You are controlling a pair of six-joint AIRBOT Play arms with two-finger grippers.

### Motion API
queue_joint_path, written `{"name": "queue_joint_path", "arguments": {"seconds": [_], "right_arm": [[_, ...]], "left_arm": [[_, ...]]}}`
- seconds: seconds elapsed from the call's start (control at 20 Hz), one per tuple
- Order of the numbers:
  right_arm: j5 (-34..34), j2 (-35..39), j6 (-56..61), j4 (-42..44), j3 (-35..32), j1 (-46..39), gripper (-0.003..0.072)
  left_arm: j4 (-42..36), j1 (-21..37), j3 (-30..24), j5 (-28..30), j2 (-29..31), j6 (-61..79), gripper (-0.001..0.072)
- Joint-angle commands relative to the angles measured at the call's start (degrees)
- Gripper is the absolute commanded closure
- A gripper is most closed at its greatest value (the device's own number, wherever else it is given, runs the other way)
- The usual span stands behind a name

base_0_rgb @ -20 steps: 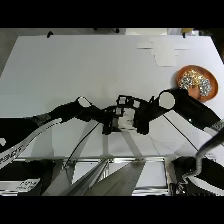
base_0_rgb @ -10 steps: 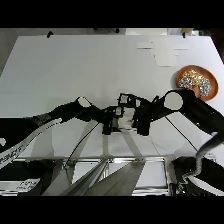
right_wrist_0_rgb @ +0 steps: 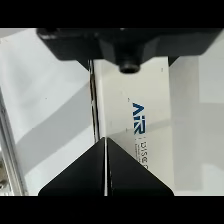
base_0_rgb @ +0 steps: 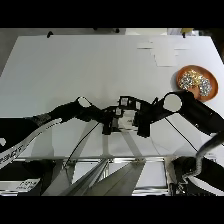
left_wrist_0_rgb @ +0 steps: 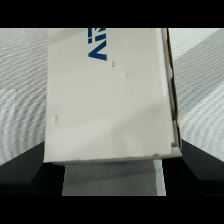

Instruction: Fold the box and place the chain.

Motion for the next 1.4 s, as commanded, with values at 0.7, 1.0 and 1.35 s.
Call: {"name": "queue_joint_path", "arguments": {"seconds": [0.7, 1.0, 1.35], "right_arm": [[-0.33, -0.94, -0.26, 0.07, -4.52, 0.07, 0.0669], [-1.22, -2.05, -0.33, 1.70, -4.79, 0.07, 0.0669], [-0.59, 4.68, -5.14, 5.53, -4.83, 0.00, 0.0669]], "left_arm": [[0.00, 0.02, 0.04, 0.02, 0.04, -0.02, 0.0575], [0.00, 0.02, 0.04, 0.02, 0.04, 0.00, 0.0575], [0.00, 0.02, 0.04, 0.02, 0.02, -0.02, 0.0575]]}}
